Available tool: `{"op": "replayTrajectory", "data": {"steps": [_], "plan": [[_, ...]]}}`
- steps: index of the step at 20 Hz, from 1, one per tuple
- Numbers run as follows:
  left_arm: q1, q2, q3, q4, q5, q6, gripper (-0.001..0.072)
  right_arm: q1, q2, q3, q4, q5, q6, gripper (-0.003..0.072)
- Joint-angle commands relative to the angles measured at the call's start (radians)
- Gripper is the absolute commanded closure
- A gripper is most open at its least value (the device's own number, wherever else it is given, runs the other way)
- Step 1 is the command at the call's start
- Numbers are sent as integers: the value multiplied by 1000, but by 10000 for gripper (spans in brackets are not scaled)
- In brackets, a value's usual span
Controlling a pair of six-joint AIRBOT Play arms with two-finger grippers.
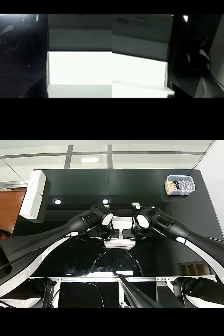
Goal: Fold the box and place the chain.
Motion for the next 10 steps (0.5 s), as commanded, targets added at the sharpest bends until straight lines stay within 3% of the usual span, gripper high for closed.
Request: {"op": "replayTrajectory", "data": {"steps": [1,7,8,10], "plan": [[1,0,0,1,-1,-1,682,15,-21,6,-16,13,51,498],[1,0,0,2,0,-1,682,15,-26,6,8,4,51,501],[1,0,0,2,0,-1,682,15,-26,6,8,4,51,651],[1,0,0,1,0,-1,682,15,-26,6,8,-8,51,670]]}}
